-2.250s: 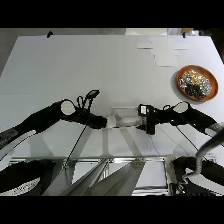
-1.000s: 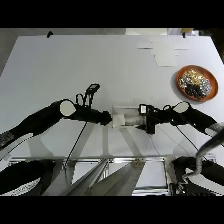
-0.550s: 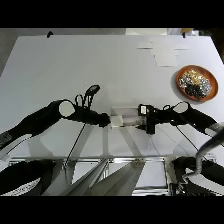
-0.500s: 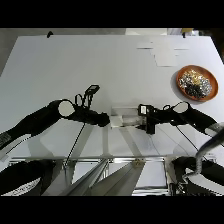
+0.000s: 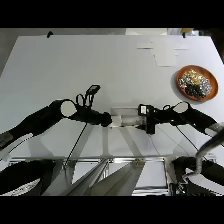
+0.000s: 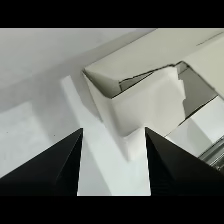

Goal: Fold the box and place the chain.

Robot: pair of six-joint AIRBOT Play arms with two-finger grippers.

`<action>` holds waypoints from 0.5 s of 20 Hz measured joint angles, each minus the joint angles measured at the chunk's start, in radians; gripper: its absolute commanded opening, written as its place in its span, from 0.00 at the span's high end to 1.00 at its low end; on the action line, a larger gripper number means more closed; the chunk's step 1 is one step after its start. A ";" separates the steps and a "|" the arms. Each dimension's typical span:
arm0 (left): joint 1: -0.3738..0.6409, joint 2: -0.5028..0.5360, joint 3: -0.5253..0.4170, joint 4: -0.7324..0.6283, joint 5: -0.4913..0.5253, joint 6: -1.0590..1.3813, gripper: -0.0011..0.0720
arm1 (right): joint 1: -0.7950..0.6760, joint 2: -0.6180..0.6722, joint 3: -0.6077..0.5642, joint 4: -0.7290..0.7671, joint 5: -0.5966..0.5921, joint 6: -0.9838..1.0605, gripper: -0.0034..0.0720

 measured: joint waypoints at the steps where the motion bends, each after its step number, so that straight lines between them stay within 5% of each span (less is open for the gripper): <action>1: -0.010 -0.015 0.014 0.003 0.001 -0.015 0.39 | 0.000 0.000 0.000 0.000 0.000 0.000 0.51; 10: -0.082 -0.104 0.128 0.163 -0.002 -0.292 0.39 | 0.000 0.000 0.000 0.000 0.000 0.001 0.51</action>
